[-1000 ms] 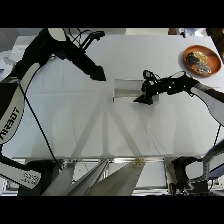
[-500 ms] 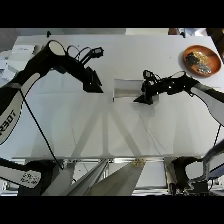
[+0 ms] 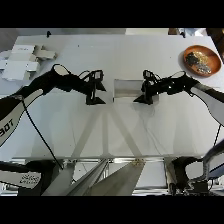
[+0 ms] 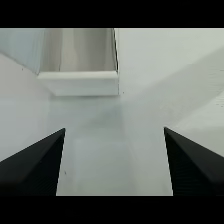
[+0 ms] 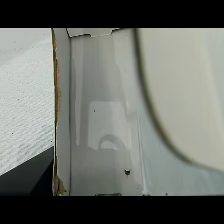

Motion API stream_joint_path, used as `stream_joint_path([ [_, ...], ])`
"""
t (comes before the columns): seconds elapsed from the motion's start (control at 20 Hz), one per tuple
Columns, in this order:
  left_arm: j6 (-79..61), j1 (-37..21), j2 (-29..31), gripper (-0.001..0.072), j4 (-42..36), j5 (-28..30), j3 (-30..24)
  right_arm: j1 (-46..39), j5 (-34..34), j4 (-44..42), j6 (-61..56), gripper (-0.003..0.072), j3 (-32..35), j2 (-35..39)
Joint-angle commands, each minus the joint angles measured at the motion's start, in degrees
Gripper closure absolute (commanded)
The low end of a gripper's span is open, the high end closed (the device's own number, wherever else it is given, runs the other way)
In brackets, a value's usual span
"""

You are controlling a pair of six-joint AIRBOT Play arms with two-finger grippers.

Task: Fold the box and place the chain.

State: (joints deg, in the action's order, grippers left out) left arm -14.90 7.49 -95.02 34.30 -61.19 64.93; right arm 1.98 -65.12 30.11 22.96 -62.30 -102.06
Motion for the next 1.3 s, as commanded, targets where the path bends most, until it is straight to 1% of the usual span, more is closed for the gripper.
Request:
stream_joint_path([
  [0.0,-10.5,0.0,-2.3,0.0007,-8.9,1.9,-1.2,0.0,0.0,0.0,0.0,0.0237,0.0,0.0],
  [0.2,-12.1,0.0,-5.3,0.0008,-10.1,3.7,-1.2,0.0,0.0,0.0,0.0,0.0237,0.0,0.0],
  [0.3,-12.8,0.0,-6.1,0.001,-12.7,4.0,-1.2,0.0,0.0,0.0,0.0,0.0237,0.0,0.0],
  [0.35,-13.4,0.1,-6.6,0.0022,-14.6,4.4,-1.2,0.0,0.0,0.0,0.0,0.0237,0.0,0.0],
  [0.45,-13.5,0.3,-7.6,0.0084,-16.8,6.6,-1.2,0.0,0.0,0.0,0.0,0.0237,0.0,0.0],
  [0.6,-13.7,0.6,-7.8,0.0084,-16.8,7.3,-1.0,0.0,0.0,0.0,0.0,0.0237,0.0,0.0],
  [0.7,-13.6,1.2,-7.8,0.0084,-16.7,8.7,-0.9,0.0,0.0,0.0,0.0,0.0237,0.0,0.0],
  [0.95,-14.9,3.5,-7.9,0.0084,-15.5,8.8,-0.7,0.0,0.0,0.0,0.0,0.0237,0.0,0.0],
  [1.25,-15.1,3.7,-8.0,0.0083,-15.4,8.7,-0.6,0.0,0.0,0.0,0.0,0.0237,0.0,0.0],
])
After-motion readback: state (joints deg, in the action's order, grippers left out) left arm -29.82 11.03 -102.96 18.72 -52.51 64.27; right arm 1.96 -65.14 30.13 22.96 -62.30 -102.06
